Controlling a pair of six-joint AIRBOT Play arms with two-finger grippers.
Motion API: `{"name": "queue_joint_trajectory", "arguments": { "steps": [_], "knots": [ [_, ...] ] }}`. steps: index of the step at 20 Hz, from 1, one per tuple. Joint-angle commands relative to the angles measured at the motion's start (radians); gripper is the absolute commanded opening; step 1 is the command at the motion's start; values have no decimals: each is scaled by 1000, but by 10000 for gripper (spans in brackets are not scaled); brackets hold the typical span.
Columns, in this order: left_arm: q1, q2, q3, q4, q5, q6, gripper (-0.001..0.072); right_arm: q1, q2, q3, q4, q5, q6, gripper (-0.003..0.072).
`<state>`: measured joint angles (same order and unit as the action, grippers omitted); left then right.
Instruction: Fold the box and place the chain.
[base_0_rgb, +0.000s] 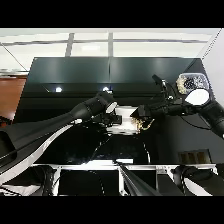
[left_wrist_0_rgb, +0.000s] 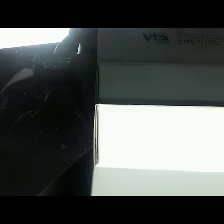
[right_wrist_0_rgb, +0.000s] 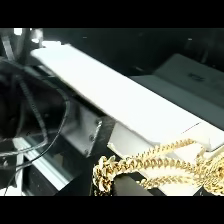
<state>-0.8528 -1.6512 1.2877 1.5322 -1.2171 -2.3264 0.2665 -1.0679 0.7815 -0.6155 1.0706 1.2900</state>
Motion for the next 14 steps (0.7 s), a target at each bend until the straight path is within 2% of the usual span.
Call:
{"name": "queue_joint_trajectory", "arguments": {
  "steps": [1, 2, 6, 9, 11, 12, 13, 14],
  "knots": [
    [1, 0, 1, 0, 0, 0, 31, 5, -14, -15, -2, -32, 0, 298],
    [1, 0, 1, 0, 0, 0, 31, -4, -14, -14, -5, -20, 0, 338],
    [1, 0, 1, 0, 0, 0, 31, -180, 16, 5, -43, 97, -37, 336],
    [1, 0, 1, 0, 0, 0, 31, -343, 85, -13, -193, 212, -127, 335],
    [1, 0, 1, 0, 0, 0, 31, -403, 164, -85, -230, 156, -247, 336],
    [1, 0, 1, 0, 0, 0, 31, -419, 195, -129, -248, 94, -310, 396],
    [1, 0, 1, 0, 0, 0, 31, -422, 208, -166, -272, 36, -356, 648],
    [1, 0, 1, 0, 0, 0, 31, -417, 205, -200, -284, -17, -437, 720]
  ]
}}
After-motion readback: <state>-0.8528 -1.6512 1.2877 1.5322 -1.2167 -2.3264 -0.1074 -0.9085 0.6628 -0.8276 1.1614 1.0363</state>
